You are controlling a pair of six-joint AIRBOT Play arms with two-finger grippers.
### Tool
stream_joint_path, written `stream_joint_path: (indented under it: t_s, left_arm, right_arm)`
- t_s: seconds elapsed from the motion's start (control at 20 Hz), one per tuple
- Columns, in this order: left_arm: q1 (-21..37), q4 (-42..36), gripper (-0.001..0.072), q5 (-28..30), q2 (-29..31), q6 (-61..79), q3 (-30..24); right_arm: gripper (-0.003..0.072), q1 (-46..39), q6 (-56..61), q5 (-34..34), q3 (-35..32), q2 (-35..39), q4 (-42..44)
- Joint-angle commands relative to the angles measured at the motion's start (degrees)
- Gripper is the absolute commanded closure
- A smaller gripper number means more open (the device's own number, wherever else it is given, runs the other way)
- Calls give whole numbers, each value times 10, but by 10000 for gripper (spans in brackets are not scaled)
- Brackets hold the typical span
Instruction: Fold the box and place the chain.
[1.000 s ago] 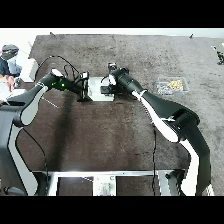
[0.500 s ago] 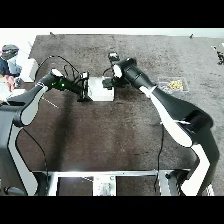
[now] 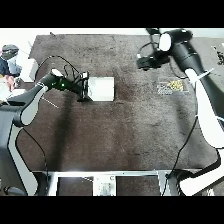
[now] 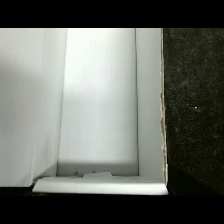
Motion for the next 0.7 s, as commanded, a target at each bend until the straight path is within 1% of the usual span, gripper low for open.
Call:
stream_joint_path:
  t_s: [0.0, 0.15, 0.25, 0.35, 0.65]
  left_arm:
    - [0, 0, 365, 0, 0, 0, 0]
    - [0, 0, 365, 0, 0, 0, 0]
    - [0, 0, 365, 0, 0, 0, 0]
    - [0, 0, 365, 0, 0, 0, 0]
    - [0, 0, 365, 0, 0, 0, 0]
  right_arm:
    - [361, -89, -13, 6, -32, 6, 2]
    - [361, -139, -16, -22, -85, 5, 15]
    - [362, -168, -45, -60, -122, 5, 66]
    - [362, -181, -67, -86, -145, 4, 104]
    - [363, -181, -74, -89, -148, -46, 106]
